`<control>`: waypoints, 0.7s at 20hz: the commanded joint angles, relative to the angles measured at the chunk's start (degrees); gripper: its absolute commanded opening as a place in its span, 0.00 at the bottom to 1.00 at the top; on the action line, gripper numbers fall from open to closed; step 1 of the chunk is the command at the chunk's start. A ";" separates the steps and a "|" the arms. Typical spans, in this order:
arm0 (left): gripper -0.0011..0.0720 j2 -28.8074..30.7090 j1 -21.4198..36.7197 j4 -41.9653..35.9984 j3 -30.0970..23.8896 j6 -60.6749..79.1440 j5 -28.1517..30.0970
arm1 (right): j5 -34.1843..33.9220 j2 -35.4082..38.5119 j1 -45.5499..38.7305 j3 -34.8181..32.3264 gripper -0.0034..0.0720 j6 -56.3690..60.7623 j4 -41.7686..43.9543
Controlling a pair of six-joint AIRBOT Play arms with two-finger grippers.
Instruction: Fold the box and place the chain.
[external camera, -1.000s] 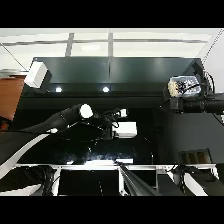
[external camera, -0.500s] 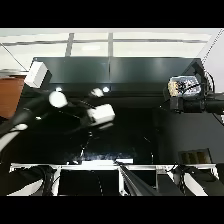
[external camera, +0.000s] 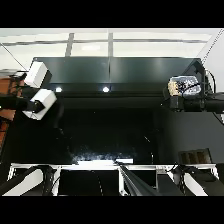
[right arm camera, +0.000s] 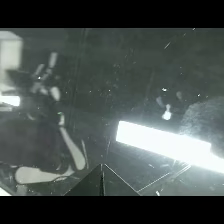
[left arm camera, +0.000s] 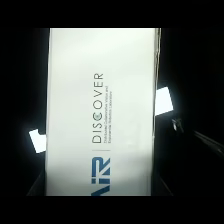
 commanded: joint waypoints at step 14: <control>0.95 -20.35 7.82 -3.78 12.61 -0.33 17.92 | -2.67 -0.09 0.02 -0.02 0.08 2.25 -0.17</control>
